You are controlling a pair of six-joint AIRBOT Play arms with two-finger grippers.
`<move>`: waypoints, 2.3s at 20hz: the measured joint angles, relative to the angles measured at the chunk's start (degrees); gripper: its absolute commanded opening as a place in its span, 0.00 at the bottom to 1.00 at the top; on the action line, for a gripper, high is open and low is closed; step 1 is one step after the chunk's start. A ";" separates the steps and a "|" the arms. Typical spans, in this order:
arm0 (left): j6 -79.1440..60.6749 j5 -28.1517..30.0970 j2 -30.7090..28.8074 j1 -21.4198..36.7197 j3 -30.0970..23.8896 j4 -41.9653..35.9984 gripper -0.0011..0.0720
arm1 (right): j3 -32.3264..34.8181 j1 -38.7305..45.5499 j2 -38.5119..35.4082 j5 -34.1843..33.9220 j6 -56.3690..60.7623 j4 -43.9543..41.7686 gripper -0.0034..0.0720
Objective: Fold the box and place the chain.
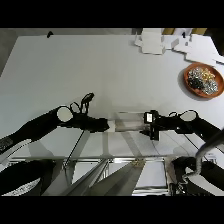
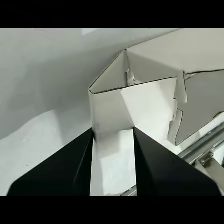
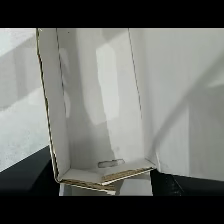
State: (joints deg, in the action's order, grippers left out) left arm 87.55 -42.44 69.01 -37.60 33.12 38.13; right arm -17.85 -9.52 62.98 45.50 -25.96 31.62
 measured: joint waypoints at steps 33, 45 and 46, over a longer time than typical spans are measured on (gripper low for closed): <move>18.38 -2.73 5.05 -8.94 15.37 17.75 0.55 | 0.04 -0.02 0.02 0.00 0.11 -0.15 0.57; 43.58 -17.51 16.09 -15.65 31.15 38.69 0.47 | 0.04 -0.02 0.02 0.00 0.07 -0.13 0.57; 44.92 -18.40 17.31 -16.13 32.57 39.41 0.47 | 0.04 -0.02 0.02 0.00 0.07 -0.13 0.57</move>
State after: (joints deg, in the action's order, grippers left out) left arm 132.46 -60.84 86.32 -53.74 65.69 77.54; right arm -17.80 -9.54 63.00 45.50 -25.89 31.48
